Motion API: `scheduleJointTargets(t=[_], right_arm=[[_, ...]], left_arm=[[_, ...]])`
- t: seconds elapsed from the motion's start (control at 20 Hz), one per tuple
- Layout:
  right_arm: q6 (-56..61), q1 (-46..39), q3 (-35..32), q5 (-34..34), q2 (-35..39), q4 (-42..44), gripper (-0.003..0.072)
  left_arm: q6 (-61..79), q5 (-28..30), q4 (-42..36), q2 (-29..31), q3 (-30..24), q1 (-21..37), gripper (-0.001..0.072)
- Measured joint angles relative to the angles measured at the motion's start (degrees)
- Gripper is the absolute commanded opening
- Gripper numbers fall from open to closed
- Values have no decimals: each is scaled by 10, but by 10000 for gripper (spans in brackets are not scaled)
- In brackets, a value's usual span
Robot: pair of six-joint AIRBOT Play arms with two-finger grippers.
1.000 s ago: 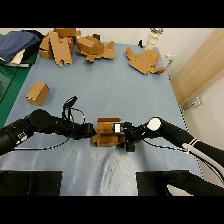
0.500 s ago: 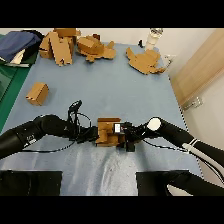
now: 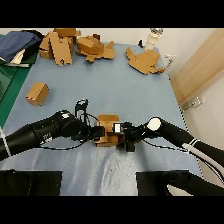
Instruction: Fold the box.
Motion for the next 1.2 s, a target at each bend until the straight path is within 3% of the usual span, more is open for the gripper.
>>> scheduleJointTargets(t=[0.4,0.75,1.2], right_arm=[[0,0,0,-1,0,0,522],[0,0,0,0,0,-1,522],[0,0,0,0,0,0,522]], left_arm=[[-81,-20,65,-20,27,-36,364],[-87,11,60,-21,29,-68,365],[-75,10,55,-21,29,-71,367]])
